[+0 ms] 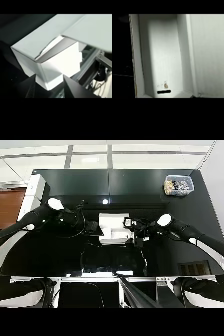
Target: Fold the box and place the chain.
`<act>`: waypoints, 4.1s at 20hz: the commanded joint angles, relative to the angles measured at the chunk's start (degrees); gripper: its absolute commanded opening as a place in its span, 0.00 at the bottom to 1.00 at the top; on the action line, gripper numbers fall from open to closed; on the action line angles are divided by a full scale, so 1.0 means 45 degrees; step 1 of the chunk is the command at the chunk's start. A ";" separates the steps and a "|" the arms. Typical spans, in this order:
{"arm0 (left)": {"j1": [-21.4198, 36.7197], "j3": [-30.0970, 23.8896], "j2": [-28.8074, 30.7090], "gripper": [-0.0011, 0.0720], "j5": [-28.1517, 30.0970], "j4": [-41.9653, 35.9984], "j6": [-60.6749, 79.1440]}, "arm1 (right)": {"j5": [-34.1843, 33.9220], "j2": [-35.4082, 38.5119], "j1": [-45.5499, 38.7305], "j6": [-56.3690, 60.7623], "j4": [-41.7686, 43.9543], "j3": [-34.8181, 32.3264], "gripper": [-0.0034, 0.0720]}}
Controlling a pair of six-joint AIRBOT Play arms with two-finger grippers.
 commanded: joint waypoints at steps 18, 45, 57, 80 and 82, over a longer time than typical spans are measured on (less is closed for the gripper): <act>-0.3118 0.1433 -0.0092 0.47 0.1209 0.7397 -0.8155 | 0.0005 -0.0010 0.0015 -0.0005 0.0005 0.0005 0.22; -0.5202 0.3657 -0.1666 0.44 0.0039 0.9942 -1.2298 | 0.0010 -0.0010 0.0015 -0.0005 0.0000 0.0005 0.22; -0.5110 0.3638 -0.1807 0.05 -0.0024 0.9928 -1.3143 | -0.0369 0.0107 -0.0005 0.0539 0.0126 0.0005 0.99; -0.5119 0.3648 -0.1792 0.05 -0.0044 0.9831 -1.2993 | -0.0743 0.0500 0.1122 0.1404 0.1525 0.0005 0.42; -0.5119 0.3648 -0.1792 0.05 -0.0049 0.9831 -1.2998 | -0.0865 0.0500 0.1049 0.1972 0.1515 0.0005 0.50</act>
